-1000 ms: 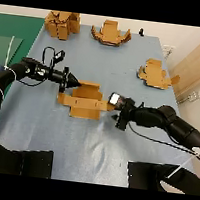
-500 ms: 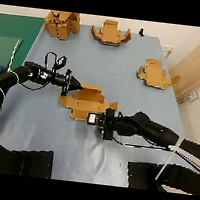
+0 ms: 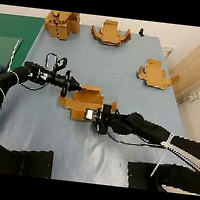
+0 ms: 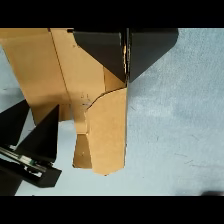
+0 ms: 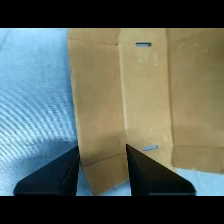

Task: Fold the box.

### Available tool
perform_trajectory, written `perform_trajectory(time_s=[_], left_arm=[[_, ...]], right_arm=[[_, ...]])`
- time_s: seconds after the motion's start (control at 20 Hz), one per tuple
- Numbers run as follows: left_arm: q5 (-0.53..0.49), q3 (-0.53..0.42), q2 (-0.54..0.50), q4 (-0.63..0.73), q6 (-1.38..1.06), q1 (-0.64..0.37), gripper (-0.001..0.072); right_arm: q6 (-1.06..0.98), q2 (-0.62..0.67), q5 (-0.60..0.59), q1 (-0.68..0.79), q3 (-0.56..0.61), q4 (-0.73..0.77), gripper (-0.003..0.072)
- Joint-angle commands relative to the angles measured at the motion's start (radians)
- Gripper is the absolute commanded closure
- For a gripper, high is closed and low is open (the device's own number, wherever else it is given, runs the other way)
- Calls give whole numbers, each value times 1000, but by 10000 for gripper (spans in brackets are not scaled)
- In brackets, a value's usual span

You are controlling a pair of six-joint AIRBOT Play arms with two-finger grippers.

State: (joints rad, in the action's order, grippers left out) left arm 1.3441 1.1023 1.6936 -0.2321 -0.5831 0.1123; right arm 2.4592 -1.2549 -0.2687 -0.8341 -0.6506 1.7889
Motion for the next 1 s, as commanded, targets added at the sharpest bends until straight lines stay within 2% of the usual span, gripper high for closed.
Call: perform_trajectory(time_s=[0.0, 0.35, 0.5, 0.95], left_arm=[[12, 0, -1, -1, 1, 0, 691], [74, 0, -1, -11, 8, 0, 691], [84, 0, -1, -46, 25, 0, 691], [81, 0, -1, -69, 26, -2, 691]], right_arm=[[-2, -5, 59, 38, -10, -2, 241], [-2, -5, 56, 50, -65, -2, 237], [-21, -5, 54, 50, -65, -2, 149], [-95, -3, 50, 87, -65, -28, 137]])
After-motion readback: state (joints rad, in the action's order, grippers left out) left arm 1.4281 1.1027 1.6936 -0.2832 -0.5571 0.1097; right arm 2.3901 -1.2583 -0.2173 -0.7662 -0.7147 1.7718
